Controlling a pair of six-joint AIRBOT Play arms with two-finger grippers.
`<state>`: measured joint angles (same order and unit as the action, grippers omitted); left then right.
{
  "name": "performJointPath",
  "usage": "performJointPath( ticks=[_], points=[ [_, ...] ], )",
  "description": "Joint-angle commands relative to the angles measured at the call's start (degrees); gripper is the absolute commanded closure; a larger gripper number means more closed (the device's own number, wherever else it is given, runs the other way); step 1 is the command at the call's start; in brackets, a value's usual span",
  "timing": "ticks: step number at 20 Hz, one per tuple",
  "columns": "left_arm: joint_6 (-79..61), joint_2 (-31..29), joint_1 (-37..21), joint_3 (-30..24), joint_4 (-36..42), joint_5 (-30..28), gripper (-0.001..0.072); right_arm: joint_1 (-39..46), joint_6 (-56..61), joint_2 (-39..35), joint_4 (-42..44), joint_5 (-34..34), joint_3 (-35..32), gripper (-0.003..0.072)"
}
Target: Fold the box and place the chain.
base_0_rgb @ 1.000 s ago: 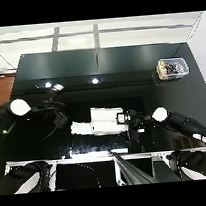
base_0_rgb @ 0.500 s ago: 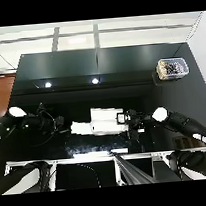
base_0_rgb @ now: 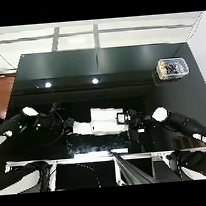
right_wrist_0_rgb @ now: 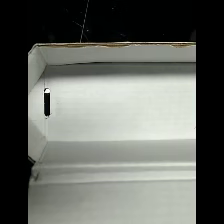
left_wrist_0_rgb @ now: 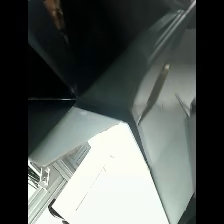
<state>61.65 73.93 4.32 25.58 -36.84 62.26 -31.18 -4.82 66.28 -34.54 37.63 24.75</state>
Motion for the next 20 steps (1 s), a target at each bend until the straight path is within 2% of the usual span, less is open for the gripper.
performJointPath(
  ticks=[1, 2, 4, 6, 7, 13, 20],
  points=[
    [-4.8, 0.5, 1.1, 0.1, 4.1, 0.1, 0.0662, 0.0, 0.0, 0.0, 0.0, 0.0, 0.0, 0.0579],
    [-6.3, 0.5, 0.9, 0.1, 4.9, 0.8, 0.0561, 0.0, 0.0, 0.0, 0.0, 0.0, 0.0, 0.0579],
    [-9.0, 0.5, 0.8, 0.6, 6.1, 3.0, 0.0407, 0.0, 0.0, 0.0, 0.0, 0.0, 0.0, 0.0579],
    [-10.6, 0.5, 0.8, 1.8, 6.6, 5.2, 0.0121, 0.0, 0.0, 0.0, 0.0, 0.0, 0.0, 0.0579],
    [-10.6, 0.5, 0.8, 2.6, 6.6, 6.2, 0.0060, 0.0, 0.0, 0.0, 0.0, 0.0, 0.0, 0.0579],
    [-8.2, 0.5, 2.4, 6.6, 7.1, 9.2, 0.0062, 0.0, 0.0, 0.0, 0.0, 0.0, 0.0, 0.0578],
    [-3.3, 0.5, 8.9, 9.2, 7.0, 5.9, 0.0073, 0.0, 0.1, 0.0, 0.0, -0.2, 0.0, 0.0579]
  ],
)
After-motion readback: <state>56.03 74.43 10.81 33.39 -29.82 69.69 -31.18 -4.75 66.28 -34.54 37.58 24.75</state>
